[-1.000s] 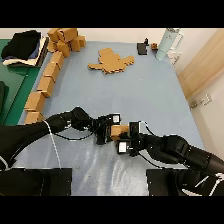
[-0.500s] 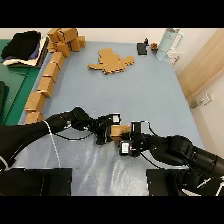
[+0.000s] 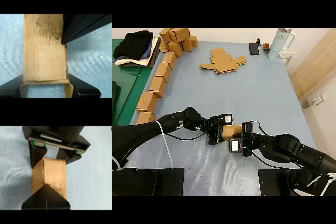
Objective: Fold the box.
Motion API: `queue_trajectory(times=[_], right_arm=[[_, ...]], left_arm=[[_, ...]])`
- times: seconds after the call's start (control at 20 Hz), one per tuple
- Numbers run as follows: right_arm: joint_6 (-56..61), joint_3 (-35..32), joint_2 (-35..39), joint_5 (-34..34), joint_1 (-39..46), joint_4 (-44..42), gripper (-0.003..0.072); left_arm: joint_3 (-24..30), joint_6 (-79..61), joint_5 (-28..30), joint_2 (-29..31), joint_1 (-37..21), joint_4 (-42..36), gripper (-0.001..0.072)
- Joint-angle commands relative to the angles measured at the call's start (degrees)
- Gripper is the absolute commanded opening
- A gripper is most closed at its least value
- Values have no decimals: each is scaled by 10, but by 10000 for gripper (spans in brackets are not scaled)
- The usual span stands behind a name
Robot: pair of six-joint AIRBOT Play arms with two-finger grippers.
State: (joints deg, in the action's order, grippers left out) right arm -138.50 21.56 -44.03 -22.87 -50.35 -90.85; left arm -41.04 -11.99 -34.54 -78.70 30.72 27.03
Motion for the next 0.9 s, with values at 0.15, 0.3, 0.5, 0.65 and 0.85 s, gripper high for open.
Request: queue_trajectory(times=[0.15,0.3,0.5,0.65,0.85], right_arm=[[0,0,-8,0,1,0,7],[0,6,8,-3,0,0,7],[215,57,66,-116,26,106,7],[565,90,73,-263,106,218,6],[686,95,51,-287,220,179,6]], left_arm=[[0,0,0,0,0,0,552],[0,0,0,0,0,0,552],[0,0,0,0,0,0,552],[0,0,0,0,0,0,552],[0,0,0,0,0,0,552]])
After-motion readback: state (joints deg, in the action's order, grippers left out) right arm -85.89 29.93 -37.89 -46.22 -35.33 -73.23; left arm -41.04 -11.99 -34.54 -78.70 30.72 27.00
